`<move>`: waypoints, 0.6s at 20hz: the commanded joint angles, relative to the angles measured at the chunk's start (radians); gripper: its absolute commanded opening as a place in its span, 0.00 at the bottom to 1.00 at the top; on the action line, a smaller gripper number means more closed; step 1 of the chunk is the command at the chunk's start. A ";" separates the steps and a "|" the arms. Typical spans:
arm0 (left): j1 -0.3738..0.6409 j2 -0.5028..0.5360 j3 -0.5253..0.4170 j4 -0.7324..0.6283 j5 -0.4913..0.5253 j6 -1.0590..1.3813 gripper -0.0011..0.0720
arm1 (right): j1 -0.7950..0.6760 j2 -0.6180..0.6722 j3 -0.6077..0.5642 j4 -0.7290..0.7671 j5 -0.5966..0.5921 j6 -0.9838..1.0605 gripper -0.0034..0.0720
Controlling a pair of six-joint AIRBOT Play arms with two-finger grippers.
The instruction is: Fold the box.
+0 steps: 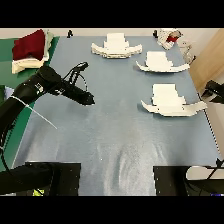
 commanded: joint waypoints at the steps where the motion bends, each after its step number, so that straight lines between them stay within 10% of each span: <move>1: 0.001 0.000 0.000 -0.006 0.002 -0.019 0.03 | -0.119 -0.098 0.040 0.215 -0.077 -0.135 0.67; 12: 0.001 0.000 0.000 -0.006 0.001 -0.109 0.03 | -0.124 -0.252 0.188 0.247 -0.156 -0.203 0.67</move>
